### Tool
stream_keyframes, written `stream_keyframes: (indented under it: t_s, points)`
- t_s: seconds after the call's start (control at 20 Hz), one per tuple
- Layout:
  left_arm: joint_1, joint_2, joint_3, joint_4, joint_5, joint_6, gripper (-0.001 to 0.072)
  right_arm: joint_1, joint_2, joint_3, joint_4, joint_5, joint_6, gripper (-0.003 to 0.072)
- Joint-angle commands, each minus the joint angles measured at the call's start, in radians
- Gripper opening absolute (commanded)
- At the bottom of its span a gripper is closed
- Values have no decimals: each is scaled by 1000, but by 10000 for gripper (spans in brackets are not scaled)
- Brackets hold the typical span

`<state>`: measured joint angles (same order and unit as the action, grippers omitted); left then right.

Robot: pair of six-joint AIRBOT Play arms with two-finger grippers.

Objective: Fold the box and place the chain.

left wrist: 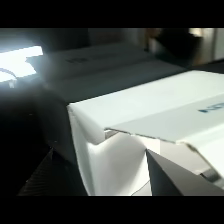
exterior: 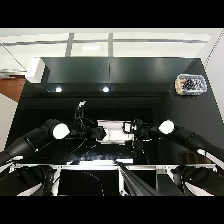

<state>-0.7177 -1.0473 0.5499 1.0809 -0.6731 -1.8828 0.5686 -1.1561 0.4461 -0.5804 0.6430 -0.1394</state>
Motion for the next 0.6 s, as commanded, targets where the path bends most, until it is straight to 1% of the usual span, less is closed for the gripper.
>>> stream_keyframes:
  t_s: [0.0, 0.15, 0.25, 0.3, 0.35, 0.4, 0.45, 0.55]
  points:
    - [-57, -21, 31, 137, -15, -192, 668, 1, 0, 0, 0, 0, 0, 570]
    - [-101, -80, 71, 187, -75, -273, 668, 1, 0, 0, 0, -1, 0, 570]
    - [-131, -120, 114, 292, -122, -395, 666, 1, 0, 0, 0, -1, 0, 570]
    - [-144, -127, 130, 329, -129, -435, 666, 1, 0, 0, 0, -1, 0, 570]
    - [-153, -131, 144, 356, -140, -464, 646, 1, 0, 0, 0, -1, 0, 570]
    - [-155, -131, 153, 370, -153, -481, 537, 1, 0, 0, 0, -1, 0, 570]
    - [-155, -131, 161, 373, -162, -482, 490, 1, 0, 0, 0, -1, 0, 570]
    - [-154, -137, 170, 378, -183, -504, 489, 1, 0, 0, 0, 0, 0, 570]
